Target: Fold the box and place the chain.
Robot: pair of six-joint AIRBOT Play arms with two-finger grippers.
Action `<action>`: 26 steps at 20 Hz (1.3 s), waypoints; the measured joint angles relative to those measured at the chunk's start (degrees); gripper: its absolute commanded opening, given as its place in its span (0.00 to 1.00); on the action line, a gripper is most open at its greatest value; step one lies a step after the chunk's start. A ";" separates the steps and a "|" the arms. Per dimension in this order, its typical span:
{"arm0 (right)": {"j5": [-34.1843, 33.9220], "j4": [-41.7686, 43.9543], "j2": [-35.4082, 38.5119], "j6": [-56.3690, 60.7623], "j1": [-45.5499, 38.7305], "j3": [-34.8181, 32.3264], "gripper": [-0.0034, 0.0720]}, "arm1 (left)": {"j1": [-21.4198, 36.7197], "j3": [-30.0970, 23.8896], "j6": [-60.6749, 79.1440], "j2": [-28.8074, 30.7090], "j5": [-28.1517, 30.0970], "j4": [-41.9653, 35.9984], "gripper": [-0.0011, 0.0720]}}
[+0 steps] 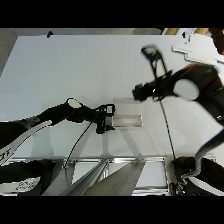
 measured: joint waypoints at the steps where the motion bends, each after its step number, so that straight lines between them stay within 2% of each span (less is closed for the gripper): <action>1: -0.57 -0.04 -0.68 -1.66 -3.34 3.76 0.61 | 0.00 0.00 0.00 0.00 0.00 0.00 0.22; 4: -1.25 -0.17 -4.00 -5.81 -14.53 10.99 0.61 | 0.00 0.00 0.00 0.00 0.00 0.00 0.22; 8: 0.20 0.00 -10.71 -10.56 -28.81 14.43 0.56 | 0.00 0.00 0.00 0.00 0.00 -0.02 0.22; 9: 0.59 0.02 -12.63 -11.74 -31.95 14.80 0.49 | 0.00 0.00 0.00 0.00 0.00 0.00 0.22; 10: 0.90 0.02 -14.40 -12.55 -34.67 15.06 0.34 | 0.00 0.00 0.00 0.00 0.00 -0.02 0.22; 11: 1.51 0.09 -16.37 -13.38 -37.35 15.28 0.27 | 0.00 0.00 0.00 0.00 0.00 0.00 0.22; 18: 11.10 1.22 -29.81 -23.45 -49.64 15.69 0.28 | 0.00 0.00 0.00 0.00 0.00 -0.02 0.22; 26: 9.25 3.41 -36.68 -31.32 -54.03 15.69 0.28 | 0.00 0.00 0.00 0.00 0.00 -0.02 0.22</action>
